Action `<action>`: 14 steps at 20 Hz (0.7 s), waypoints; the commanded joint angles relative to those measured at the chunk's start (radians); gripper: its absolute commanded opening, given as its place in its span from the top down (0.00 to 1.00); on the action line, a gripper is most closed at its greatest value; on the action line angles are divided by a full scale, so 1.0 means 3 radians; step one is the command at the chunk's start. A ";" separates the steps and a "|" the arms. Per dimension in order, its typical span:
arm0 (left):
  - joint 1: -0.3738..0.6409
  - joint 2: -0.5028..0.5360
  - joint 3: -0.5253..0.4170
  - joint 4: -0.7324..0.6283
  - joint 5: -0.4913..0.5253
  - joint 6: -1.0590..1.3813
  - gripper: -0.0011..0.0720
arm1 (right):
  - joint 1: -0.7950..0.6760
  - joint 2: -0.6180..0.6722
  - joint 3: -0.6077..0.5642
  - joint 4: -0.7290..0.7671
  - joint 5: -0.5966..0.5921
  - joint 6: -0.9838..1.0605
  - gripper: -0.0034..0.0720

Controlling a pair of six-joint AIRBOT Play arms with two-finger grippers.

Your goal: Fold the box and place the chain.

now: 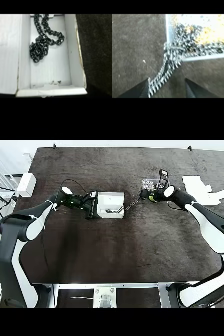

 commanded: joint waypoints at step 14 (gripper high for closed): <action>0.0001 0.0001 0.0000 -0.0001 -0.0001 0.0000 0.34 | 0.0168 0.0679 0.0217 0.0058 0.0450 -0.0262 0.95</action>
